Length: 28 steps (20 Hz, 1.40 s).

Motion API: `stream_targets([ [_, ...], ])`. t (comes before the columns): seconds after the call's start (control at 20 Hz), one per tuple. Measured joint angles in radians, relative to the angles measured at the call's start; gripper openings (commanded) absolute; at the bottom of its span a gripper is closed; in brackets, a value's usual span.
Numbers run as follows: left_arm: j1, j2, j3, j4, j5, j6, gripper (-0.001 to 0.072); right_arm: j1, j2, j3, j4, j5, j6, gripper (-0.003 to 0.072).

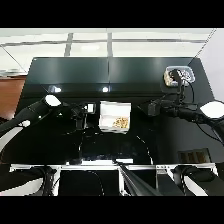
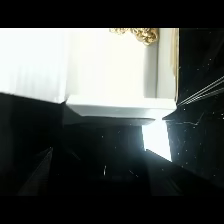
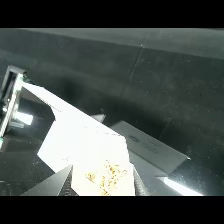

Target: Fold the box and place the chain.

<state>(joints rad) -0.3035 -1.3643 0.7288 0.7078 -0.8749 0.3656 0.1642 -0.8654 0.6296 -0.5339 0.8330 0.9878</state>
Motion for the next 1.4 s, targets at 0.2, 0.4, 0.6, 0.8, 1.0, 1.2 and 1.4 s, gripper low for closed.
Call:
stream_targets([
  [0.2, -0.028, -0.016, 0.000, -0.016, -0.019, 0.005, 0.0706, 0.000, 0.000, 0.000, 0.001, 0.000, 0.000, 0.0440],
  [0.4, -0.049, -0.025, 0.000, -0.042, -0.026, -0.003, 0.0706, 0.000, 0.000, 0.000, 0.001, -0.001, 0.000, 0.0441],
  [0.6, -0.057, -0.029, 0.000, -0.092, -0.022, -0.006, 0.0705, 0.000, 0.000, 0.000, 0.001, 0.000, 0.000, 0.0440],
  [0.8, -0.060, -0.038, 0.003, -0.111, -0.008, -0.023, 0.0705, 0.000, 0.000, 0.000, 0.003, -0.001, 0.000, 0.0440],
  [1.0, -0.065, -0.051, 0.018, -0.119, 0.002, -0.034, 0.0705, 0.000, 0.000, 0.000, 0.004, -0.002, 0.000, 0.0440],
  [1.2, -0.088, -0.064, 0.034, -0.118, 0.005, -0.044, 0.0704, 0.000, 0.000, 0.000, 0.005, -0.006, 0.000, 0.0440],
  [1.4, -0.111, -0.069, 0.040, -0.117, 0.007, -0.047, 0.0374, 0.000, 0.000, 0.000, 0.005, -0.012, 0.000, 0.0440],
])
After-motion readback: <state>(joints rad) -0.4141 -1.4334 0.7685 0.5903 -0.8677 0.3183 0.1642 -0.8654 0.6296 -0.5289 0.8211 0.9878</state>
